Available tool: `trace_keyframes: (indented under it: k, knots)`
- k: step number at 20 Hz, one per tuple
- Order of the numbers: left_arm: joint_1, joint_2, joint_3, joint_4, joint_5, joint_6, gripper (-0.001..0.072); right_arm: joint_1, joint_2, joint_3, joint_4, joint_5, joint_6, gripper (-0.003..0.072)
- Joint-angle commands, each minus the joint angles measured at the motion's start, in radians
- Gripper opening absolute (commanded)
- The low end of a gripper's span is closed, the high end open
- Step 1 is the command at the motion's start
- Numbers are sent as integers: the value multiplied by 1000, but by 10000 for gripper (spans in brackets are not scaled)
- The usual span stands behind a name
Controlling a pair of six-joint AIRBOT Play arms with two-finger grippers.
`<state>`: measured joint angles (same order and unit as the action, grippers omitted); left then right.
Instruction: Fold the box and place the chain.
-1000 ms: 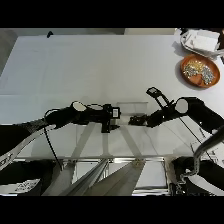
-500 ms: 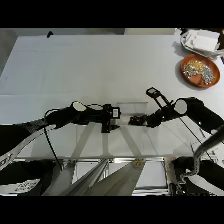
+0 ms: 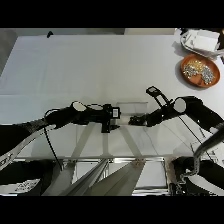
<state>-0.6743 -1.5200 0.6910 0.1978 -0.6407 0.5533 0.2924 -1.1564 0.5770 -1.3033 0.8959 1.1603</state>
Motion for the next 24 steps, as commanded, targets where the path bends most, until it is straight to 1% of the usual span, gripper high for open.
trace_keyframes:
  k: [1, 5, 8, 12, 19, 21, 24]
  knots:
    - [0, 1, 0, 0, 0, 0, 88, 0, 1, 0, 1, 1, 14, 11]
    - [0, 1, 0, 0, 0, 0, 88, 1, 5, 0, -3, 2, 21, 11]
    - [0, 1, 0, 0, 0, 0, 88, 0, 39, 2, -9, 0, 30, 10]
    - [0, 1, 0, 0, 0, 0, 88, 0, 129, 2, -66, -17, 74, 10]
    - [0, 1, 0, 0, 0, 0, 88, 0, 308, 5, -62, -13, 93, 10]
    - [0, 1, 0, 0, 0, 0, 88, 0, 370, 20, -62, 21, 93, 10]
    - [0, 1, 0, 0, 0, 0, 88, 1, 459, 74, -59, 68, 92, 10]
